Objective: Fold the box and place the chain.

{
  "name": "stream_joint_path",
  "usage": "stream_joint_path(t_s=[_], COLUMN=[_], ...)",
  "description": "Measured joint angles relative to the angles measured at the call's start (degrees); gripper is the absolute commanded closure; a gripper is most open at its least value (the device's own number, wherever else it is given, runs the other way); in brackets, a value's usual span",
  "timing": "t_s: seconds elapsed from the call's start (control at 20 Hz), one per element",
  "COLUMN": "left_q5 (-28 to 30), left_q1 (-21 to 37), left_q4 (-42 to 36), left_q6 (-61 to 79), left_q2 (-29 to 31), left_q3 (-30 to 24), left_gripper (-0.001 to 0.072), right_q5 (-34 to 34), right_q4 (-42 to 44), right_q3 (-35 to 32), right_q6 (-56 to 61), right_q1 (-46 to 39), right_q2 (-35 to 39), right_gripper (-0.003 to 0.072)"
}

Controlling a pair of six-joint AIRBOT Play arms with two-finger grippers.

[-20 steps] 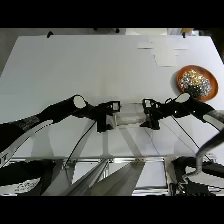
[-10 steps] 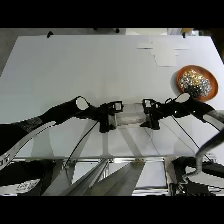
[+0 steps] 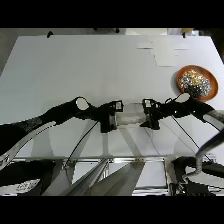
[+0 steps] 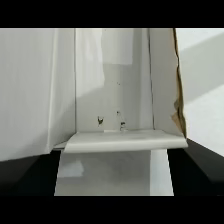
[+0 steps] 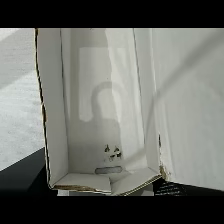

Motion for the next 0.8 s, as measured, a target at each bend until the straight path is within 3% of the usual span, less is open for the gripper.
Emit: stream_joint_path(t_s=[0.4, 0.45, 0.55, 0.6, 0.8], left_q5=[2.75, 2.93, 3.93, 4.0, 4.55], left_q1=[-1.2, -1.31, -1.42, -1.44, -1.46], left_q4=[-1.97, -1.99, -1.95, -1.86, 0.55], left_q6=[0.28, 0.28, 0.35, 0.35, 0.0], left_q2=[-1.66, -1.77, -1.95, -2.01, -2.08], left_q3=[0.02, 0.02, 0.04, 0.04, 0.07], left_gripper=[0.0024, 0.0126, 0.0548, 0.071, 0.0699], right_q5=[0.02, 0.0, -0.17, -0.15, -0.09], right_q4=[0.04, 0.02, 0.13, 0.11, 0.07], right_q3=[0.0, 0.0, 0.0, 0.0, 0.0], right_q6=[0.11, 0.11, 0.07, 0.07, 0.09], right_q1=[0.0, 0.0, -0.02, -0.02, -0.02], right_q2=[0.0, 0.0, 0.0, 0.0, 0.0], right_gripper=[0.0389, 0.0389, 0.0389, 0.0389, 0.0389])
